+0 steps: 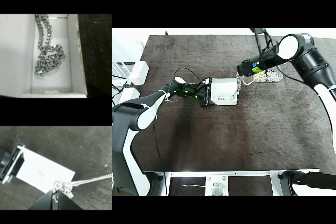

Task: Fold the box and place the chain.

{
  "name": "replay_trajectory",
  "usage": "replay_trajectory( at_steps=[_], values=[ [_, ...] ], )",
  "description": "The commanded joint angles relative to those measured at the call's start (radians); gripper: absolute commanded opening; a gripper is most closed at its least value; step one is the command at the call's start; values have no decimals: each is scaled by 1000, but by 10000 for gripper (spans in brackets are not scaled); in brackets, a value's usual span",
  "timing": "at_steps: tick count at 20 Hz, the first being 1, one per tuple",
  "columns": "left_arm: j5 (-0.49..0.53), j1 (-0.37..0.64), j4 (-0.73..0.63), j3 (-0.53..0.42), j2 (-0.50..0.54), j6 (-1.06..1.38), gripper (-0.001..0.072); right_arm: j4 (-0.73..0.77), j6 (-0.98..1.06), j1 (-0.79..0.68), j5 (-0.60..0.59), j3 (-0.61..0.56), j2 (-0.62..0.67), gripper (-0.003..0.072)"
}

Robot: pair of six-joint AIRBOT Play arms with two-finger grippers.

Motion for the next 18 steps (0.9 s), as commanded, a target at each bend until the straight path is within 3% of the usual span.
replay_trajectory(
  at_steps=[1, 9, 10, 12, 13, 18],
  values=[
    [0, 0, 0, 0, 1, 0, 530, 5, -1, 45, -65, -51, 0, 18],
    [0, 0, 0, 0, 1, 0, 530, 41, -2, 86, -429, -248, -61, 19],
    [0, 0, 0, 0, 1, 0, 530, 40, -2, 85, -467, -267, -84, 56],
    [0, 0, 0, 0, 1, 0, 530, 13, -2, 79, -480, -275, -122, 383],
    [0, 0, 0, 0, 1, 0, 530, -11, -2, 73, -465, -275, -124, 418],
    [0, 0, 0, 0, 1, 0, 530, -146, -61, -26, -316, -275, -54, 415]
  ],
)
